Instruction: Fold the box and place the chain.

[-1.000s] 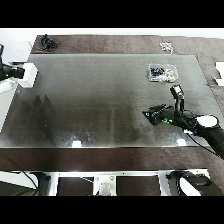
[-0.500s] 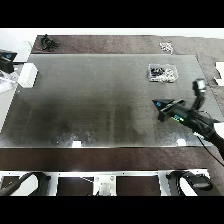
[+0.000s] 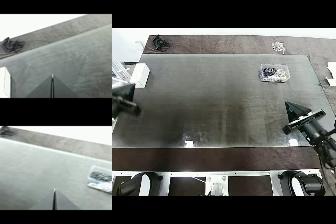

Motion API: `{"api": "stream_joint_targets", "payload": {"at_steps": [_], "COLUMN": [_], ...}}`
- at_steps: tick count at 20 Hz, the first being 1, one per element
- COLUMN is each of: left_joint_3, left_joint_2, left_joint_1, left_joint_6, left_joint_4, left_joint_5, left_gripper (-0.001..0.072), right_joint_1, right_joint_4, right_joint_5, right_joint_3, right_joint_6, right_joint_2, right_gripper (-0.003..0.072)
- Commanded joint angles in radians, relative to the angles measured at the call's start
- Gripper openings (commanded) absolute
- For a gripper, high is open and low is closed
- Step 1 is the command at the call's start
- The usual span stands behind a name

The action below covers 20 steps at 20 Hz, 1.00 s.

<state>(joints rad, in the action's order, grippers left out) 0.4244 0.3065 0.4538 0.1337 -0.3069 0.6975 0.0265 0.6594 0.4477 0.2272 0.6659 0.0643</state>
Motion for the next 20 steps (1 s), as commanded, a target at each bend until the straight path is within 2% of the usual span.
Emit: {"api": "stream_joint_targets", "payload": {"at_steps": [1,3,5,10,20], "left_joint_3": [-0.217,-0.290,-0.326,-0.334,-0.334], "left_joint_2": [-0.168,-0.170,-0.169,-0.169,-0.169], "left_joint_1": [0.000,0.000,0.000,0.000,0.000], "left_joint_6": [-0.001,-0.002,-0.004,0.000,-0.001], "left_joint_4": [0.040,0.064,0.083,0.083,0.083], "left_joint_5": [-0.074,-0.081,-0.101,-0.101,-0.088], "left_gripper": [0.0013,0.0013,0.0014,0.0019,0.0020], "right_joint_1": [0.000,0.000,0.000,0.000,0.000], "right_joint_4": [0.037,0.037,0.037,0.037,0.037], "right_joint_5": [-0.152,-0.237,-0.312,-0.316,-0.317], "right_joint_3": [-0.116,-0.174,-0.226,-0.301,-0.303], "right_joint_6": [0.015,0.015,0.015,0.015,0.015], "right_joint_2": [-0.071,-0.071,-0.071,-0.071,-0.070], "right_gripper": [0.0004,0.0004,0.0007,0.0009,0.0009]}}
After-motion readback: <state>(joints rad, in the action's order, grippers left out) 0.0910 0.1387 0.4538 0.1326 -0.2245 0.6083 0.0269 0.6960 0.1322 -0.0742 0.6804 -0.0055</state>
